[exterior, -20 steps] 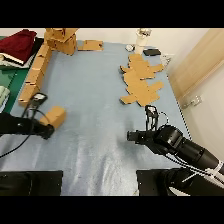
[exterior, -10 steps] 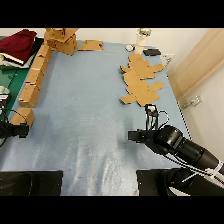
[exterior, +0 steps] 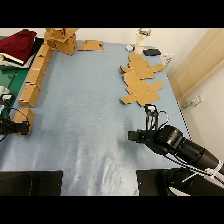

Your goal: Fold the box.

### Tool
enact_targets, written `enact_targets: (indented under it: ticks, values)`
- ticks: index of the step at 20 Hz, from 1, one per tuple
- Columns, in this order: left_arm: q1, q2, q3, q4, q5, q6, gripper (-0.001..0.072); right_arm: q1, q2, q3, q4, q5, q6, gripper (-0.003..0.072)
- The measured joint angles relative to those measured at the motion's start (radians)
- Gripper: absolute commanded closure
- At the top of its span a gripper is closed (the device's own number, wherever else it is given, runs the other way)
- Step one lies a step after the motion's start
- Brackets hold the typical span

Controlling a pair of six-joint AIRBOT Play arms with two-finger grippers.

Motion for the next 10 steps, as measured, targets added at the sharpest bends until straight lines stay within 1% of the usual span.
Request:
enact_targets:
  ticks: [5, 10]
  values:
    - [0.001, -0.032, 0.0, 0.0, 0.095, 0.007, 0.0021, 0.0, 0.0, 0.0, 0.006, 0.0, 0.0, 0.0681]
    - [0.001, -0.044, 0.003, 0.004, 0.112, 0.01, 0.0012, 0.0, 0.0, 0.0, 0.014, 0.0, 0.0, 0.0681]
